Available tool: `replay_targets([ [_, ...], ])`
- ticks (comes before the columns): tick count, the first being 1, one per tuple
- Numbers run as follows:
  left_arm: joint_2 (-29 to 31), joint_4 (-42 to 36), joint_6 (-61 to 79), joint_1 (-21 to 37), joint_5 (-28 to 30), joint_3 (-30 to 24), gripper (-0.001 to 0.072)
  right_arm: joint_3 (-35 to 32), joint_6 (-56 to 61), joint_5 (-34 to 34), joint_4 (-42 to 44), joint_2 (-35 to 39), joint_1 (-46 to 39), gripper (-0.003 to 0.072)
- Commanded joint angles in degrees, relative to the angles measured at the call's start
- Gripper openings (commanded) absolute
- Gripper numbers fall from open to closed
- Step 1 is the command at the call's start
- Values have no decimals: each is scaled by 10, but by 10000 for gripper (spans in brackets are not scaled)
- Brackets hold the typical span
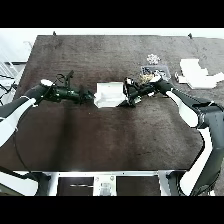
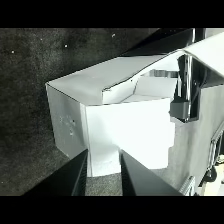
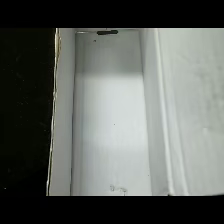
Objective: Fold the box and place the chain.
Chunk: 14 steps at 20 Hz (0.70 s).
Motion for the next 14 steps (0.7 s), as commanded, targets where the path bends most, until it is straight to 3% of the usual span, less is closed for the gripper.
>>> replay_targets([
  [1, 0, 19, -23, -13, 27, 1, 257, 0, 0, 0, 0, 0, 0, 576],
  [7, 1, 104, -87, -40, 35, 55, 264, 0, 0, 0, 0, 0, 0, 577],
  [8, 1, 127, -114, -46, 41, 60, 336, 0, 0, 0, 0, 0, 0, 576],
  [9, 1, 146, -140, -52, 45, 63, 336, 0, 0, 0, 0, 0, 0, 576],
  [14, 1, 153, -173, -68, 54, 66, 337, 0, 0, 0, 0, 0, 0, 576],
])
